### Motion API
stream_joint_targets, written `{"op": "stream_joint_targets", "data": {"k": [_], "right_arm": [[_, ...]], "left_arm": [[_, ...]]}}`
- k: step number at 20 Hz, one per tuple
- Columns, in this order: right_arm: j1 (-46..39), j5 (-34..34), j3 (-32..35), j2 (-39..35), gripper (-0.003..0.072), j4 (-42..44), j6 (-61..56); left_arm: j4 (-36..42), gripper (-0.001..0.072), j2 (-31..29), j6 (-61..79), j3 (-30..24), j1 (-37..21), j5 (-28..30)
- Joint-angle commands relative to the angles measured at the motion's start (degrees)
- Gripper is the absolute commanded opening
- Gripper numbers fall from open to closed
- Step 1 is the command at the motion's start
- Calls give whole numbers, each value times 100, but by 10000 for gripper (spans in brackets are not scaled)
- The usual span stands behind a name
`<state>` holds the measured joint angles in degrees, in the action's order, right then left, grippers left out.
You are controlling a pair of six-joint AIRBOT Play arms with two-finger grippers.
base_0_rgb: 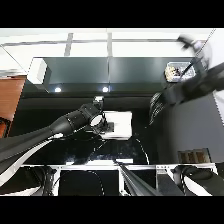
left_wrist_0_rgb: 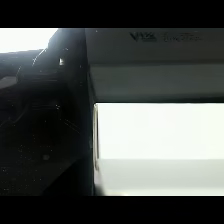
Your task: Fold the box and place the chain.
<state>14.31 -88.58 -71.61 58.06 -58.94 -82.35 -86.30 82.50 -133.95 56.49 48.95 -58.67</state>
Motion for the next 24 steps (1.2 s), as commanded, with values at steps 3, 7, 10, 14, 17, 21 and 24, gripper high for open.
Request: {"op": "stream_joint_targets", "data": {"k": [3,7,10,14,17,21,24], "right_arm": [[1099,1587,1626,-133,9,1298,57],[1611,3300,2177,33,10,1475,-76],[1663,3348,2175,363,10,1453,-98],[1644,3338,2175,529,217,1261,-125],[1526,3088,2173,527,295,1150,-142],[1003,2369,2173,402,294,828,-96],[723,2293,2173,221,294,258,-96]], "left_arm": [[0,26,2,0,0,-2,-2],[-2,25,2,0,0,-2,2],[-2,25,2,0,0,-2,2],[-2,25,2,0,0,-2,4],[-2,25,2,0,0,-2,7],[-22,25,2,0,0,-2,33],[-7,25,4,0,0,-2,173]]}}
